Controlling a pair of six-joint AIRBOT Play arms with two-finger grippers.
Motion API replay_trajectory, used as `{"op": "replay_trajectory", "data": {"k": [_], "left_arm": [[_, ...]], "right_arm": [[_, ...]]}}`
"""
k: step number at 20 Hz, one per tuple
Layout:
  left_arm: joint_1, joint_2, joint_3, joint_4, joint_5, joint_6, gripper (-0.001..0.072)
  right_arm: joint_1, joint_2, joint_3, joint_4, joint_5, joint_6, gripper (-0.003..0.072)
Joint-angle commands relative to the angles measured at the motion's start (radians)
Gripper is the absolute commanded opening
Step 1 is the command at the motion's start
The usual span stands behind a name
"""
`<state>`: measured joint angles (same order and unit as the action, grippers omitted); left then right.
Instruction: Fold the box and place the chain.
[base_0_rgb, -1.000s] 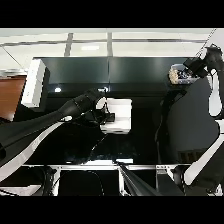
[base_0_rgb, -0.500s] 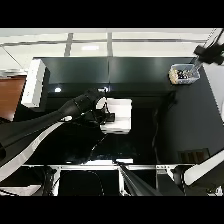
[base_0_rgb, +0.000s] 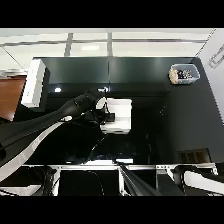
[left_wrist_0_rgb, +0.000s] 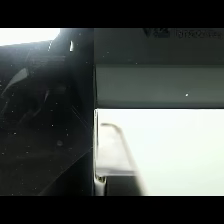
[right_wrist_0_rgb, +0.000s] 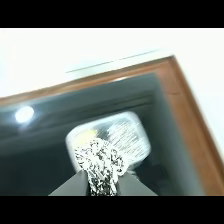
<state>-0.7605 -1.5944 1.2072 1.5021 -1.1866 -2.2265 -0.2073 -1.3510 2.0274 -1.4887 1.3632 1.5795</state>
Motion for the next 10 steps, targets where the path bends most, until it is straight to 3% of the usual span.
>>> {"op": "replay_trajectory", "data": {"k": [1,6,10], "left_arm": [[0.000,0.000,0.000,0.000,0.000,0.000,0.0028],[0.000,0.000,0.000,0.000,0.007,0.000,0.0028],[0.000,0.000,0.000,0.000,0.006,0.000,0.0028]], "right_arm": [[0.004,0.185,-0.138,0.292,0.122,-0.167,0.0015],[0.005,0.418,-0.520,0.626,0.188,-0.228,0.0015],[0.100,0.464,-0.786,0.798,0.163,-0.254,0.0016]]}}
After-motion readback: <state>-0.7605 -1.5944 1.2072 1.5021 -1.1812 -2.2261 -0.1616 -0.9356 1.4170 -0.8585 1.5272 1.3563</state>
